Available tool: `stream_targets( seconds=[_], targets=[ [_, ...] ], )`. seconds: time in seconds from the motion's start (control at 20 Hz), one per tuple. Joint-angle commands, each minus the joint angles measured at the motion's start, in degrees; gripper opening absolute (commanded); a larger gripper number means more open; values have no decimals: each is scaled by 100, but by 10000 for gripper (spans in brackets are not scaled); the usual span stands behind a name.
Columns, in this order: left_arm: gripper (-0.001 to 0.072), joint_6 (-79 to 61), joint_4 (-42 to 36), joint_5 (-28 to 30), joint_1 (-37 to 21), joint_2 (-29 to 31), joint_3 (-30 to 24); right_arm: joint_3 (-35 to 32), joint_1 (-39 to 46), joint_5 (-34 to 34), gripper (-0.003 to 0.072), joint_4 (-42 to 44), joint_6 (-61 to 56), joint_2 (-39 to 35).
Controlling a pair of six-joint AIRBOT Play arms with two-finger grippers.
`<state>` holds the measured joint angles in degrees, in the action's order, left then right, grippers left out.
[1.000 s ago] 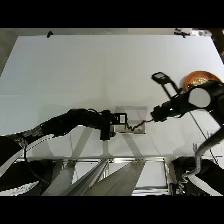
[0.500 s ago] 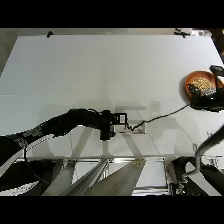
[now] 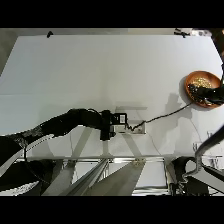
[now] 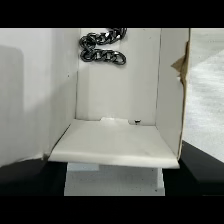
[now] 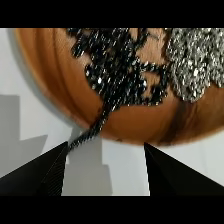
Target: Fold the box and place the chain.
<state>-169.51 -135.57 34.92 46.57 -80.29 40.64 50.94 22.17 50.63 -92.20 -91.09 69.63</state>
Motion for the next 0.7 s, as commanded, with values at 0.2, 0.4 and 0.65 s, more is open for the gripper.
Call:
stream_targets(
  seconds=[0.2, 0.4, 0.65],
  targets=[
    [276, -2, 0, 0, -4, 2, 0, 907, 33, -420, 537, 4, -61, 1526],
    [276, -2, 0, 0, -4, 2, 0, 907, 35, -564, 537, -101, -63, 1904],
    [276, -2, 7, -2, -4, 2, 0, 907, 33, -850, 526, -94, -59, 2253]
  ],
)
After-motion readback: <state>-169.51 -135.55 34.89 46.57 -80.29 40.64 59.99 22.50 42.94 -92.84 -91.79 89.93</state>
